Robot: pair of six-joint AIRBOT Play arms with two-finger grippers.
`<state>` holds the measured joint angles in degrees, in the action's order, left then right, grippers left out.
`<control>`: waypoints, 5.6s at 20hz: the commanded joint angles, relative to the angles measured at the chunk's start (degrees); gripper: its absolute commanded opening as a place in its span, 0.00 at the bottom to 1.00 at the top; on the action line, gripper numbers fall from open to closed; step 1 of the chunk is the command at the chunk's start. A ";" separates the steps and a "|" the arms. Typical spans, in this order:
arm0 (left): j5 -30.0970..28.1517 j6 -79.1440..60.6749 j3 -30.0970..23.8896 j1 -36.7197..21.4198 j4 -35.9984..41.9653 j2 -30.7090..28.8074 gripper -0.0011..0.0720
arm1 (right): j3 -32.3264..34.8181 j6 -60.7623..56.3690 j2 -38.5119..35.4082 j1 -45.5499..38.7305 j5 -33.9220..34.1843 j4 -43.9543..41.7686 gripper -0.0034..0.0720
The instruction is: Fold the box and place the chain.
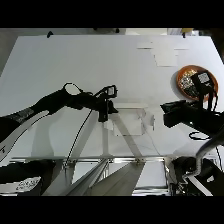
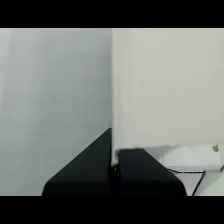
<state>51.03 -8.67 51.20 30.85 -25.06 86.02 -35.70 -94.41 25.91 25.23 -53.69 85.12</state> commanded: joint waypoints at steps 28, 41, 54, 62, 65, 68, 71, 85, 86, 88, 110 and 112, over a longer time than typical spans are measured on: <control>1.97 -5.25 4.24 -0.04 -3.10 6.12 0.01 | 0.09 0.04 -0.04 0.04 -0.33 -0.04 0.23; 4.22 -6.56 4.24 -0.04 -5.66 8.15 0.02 | 0.09 0.04 -0.04 0.04 -1.22 -0.04 0.23; 3.87 -6.34 4.22 -0.04 -5.44 8.07 0.03 | 0.09 0.26 -0.04 0.04 -1.53 0.11 0.23; 3.87 -6.34 4.22 -0.04 -5.46 8.07 0.03 | 1.14 38.32 0.00 0.04 -9.64 -23.06 0.07; 3.87 -6.34 4.22 -0.04 -5.46 8.07 0.03 | 6.34 44.28 1.81 0.07 -9.77 -22.23 0.07; 3.89 -6.34 4.22 -0.04 -5.44 8.07 0.03 | 10.93 62.79 7.50 0.20 -8.68 -23.32 0.15; 3.91 -6.36 4.22 -0.04 -5.46 8.07 0.03 | 11.32 71.17 14.53 1.09 -6.43 -20.37 0.76; 4.09 -6.36 4.22 -0.04 -5.44 8.07 0.03 | 24.11 72.61 11.58 11.50 17.31 -15.87 0.97; 4.09 -6.34 4.22 -0.04 -5.46 8.07 0.03 | 24.41 72.59 11.61 11.50 18.45 -15.69 0.97; 4.07 -6.36 4.22 -0.04 -5.46 8.07 0.03 | 24.44 72.61 11.63 11.47 18.84 -15.21 0.97; 4.09 -6.34 4.22 -0.04 -5.46 8.07 0.03 | 16.17 88.26 19.63 -3.32 13.86 -29.20 0.96; 4.09 -6.34 4.22 -0.04 -5.44 8.07 0.03 | 15.67 90.47 19.96 -5.57 14.14 -30.71 0.96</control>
<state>55.13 -15.00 55.42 30.85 -30.50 94.13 -19.49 -10.74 44.66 22.55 -38.74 59.46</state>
